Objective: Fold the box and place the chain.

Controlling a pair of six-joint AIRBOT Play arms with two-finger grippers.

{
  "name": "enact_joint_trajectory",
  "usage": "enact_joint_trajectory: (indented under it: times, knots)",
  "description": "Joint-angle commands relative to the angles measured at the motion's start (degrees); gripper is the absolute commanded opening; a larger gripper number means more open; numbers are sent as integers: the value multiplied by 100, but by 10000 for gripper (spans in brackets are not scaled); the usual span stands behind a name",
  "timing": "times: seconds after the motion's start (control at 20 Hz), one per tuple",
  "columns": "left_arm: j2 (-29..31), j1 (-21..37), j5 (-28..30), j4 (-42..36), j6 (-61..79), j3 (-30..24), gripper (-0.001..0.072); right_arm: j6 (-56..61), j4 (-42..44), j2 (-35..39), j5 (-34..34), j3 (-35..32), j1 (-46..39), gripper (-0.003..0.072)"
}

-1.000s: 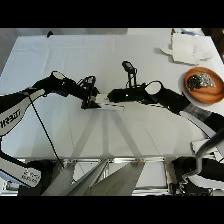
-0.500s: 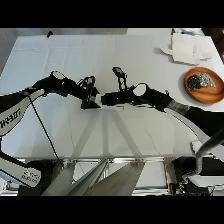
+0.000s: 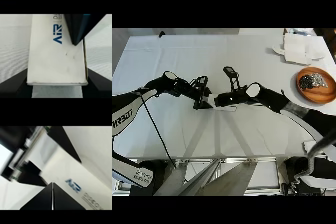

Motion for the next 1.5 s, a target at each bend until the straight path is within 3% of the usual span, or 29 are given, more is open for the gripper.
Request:
enact_joint_trajectory:
  times: [0.0, 0.1, 0.25, 0.4, 0.55, 0.85, 1.2, 1.25, 1.3, 1.45]
  knots:
    - [2, 0, 9, 17, 31, 0, 320, -208, 13, 520, -269, 7, -4, 8]
    - [2, 0, 9, 17, 31, 0, 320, -302, -308, 855, -195, 7, -4, 9]
    - [2, 0, 9, 15, 31, 0, 320, 184, -1655, 1475, 367, 9, -219, 9]
    - [2, 0, 9, 17, 31, 0, 320, 1215, -3571, 2260, 1320, 9, -944, 9]
    - [2, 0, 9, 15, 31, 0, 320, 1766, -4887, 2830, 1941, 9, -1845, 9]
    - [2, 2, 9, 15, 31, 0, 320, 1805, -5082, 2992, 2743, 7, -3161, 10]
    - [0, -4, -83, 17, 28, 0, 317, 1805, -5021, 2992, 2907, 7, -3263, 10]
    - [0, -4, -129, 15, 28, 0, 258, 1805, -5021, 2992, 2907, 7, -3263, 10]
    - [2, -9, -131, 15, 31, 0, 38, 1805, -5021, 2992, 2907, 7, -3263, 10]
    - [133, -24, -149, 26, -214, 0, 5, 1805, -5021, 2992, 2907, 7, -3263, 10]
